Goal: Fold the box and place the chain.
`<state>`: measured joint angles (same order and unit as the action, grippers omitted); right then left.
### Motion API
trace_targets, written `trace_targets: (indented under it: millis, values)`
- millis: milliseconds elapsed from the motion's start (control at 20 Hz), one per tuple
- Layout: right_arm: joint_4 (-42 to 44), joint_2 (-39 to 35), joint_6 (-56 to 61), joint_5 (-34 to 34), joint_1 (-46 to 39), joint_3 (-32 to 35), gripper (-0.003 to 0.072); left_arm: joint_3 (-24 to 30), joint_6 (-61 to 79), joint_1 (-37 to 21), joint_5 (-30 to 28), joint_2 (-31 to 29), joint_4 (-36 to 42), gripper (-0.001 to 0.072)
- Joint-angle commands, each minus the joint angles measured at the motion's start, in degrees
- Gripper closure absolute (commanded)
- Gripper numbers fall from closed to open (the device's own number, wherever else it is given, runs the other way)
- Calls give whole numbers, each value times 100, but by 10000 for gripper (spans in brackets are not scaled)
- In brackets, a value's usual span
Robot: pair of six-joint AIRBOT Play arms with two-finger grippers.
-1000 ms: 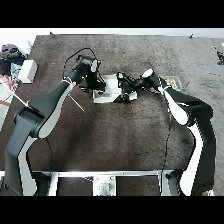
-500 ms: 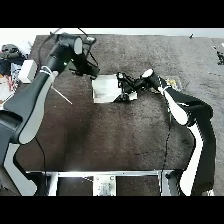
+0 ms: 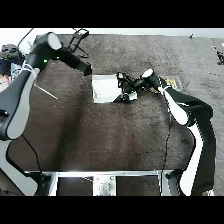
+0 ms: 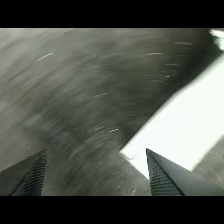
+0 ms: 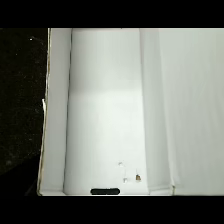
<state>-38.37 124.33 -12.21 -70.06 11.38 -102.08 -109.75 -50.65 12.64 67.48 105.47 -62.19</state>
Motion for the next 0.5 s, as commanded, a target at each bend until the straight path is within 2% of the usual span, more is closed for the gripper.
trace_targets:
  millis: [0, 100, 150, 300, 450]
  values:
    - [2, -4, 0, -2, -2, 2, 238, 881, 3668, -710, -114, -4, 2422, 49]
    - [2, -4, 0, 0, -2, 2, 238, 1539, 4843, -822, -258, -2, 2476, 42]
    - [2, -4, 2, 2, -2, 2, 238, 1869, 5377, -822, -254, 2, 2479, -11]
    - [2, -4, 2, 0, -2, 2, 238, 2686, 6651, -811, -385, 2, 2752, -11]
    - [2, -4, 2, 0, -2, 2, 238, 2905, 6977, -822, -317, 122, 3014, -9]
